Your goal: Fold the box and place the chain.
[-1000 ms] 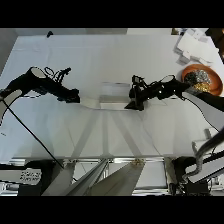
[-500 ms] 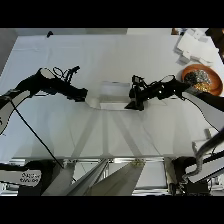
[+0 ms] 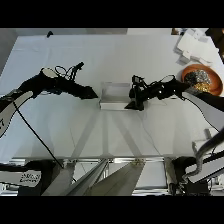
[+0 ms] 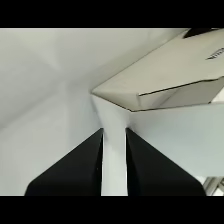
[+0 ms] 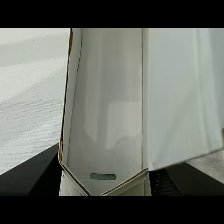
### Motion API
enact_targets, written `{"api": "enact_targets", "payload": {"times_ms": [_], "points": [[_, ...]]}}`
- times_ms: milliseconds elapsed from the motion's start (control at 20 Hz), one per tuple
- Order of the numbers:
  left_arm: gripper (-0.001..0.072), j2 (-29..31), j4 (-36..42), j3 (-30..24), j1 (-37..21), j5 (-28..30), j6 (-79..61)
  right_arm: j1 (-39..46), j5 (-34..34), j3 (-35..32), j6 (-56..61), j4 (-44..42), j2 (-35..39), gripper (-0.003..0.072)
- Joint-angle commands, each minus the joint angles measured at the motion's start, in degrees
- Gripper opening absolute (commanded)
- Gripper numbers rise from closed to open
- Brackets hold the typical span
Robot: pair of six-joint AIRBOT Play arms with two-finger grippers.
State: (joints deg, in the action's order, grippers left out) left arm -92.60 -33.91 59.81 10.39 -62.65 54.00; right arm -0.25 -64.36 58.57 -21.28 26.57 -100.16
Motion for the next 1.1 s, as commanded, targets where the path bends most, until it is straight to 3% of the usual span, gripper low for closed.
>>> {"api": "enact_targets", "payload": {"times_ms": [0, 50, 100, 150, 750, 1050], "points": [[0.017, 0.0, 4.7, 0.0, 0.3, -0.9, -2.6, 0.0, 0.0, 0.0, 0.0, 0.0, 0.0, 0.0457], [0.0182, 0.0, 4.1, 0.0, 0.6, -1.0, -2.6, 0.0, 0.0, 0.0, 0.0, 0.0, 0.0, 0.0457], [0.0271, -0.1, 3.1, 0.0, 1.0, -1.0, -2.6, 0.0, 0.0, 0.0, 0.0, 0.0, 0.0, 0.0457], [0.0305, -0.1, 2.5, 0.0, 1.5, -0.9, -2.6, 0.0, 0.0, 0.0, 0.0, 0.0, 0.0, 0.0457], [0.0304, -0.2, 1.8, 0.0, 4.7, 4.9, -3.7, 0.0, 0.0, 0.0, 0.0, 0.0, 0.0, 0.0457], [0.0305, -0.2, -7.1, 0.0, 5.8, 5.5, 2.3, 0.0, 0.0, 0.0, 0.0, 0.0, 0.0, 0.0457]]}}
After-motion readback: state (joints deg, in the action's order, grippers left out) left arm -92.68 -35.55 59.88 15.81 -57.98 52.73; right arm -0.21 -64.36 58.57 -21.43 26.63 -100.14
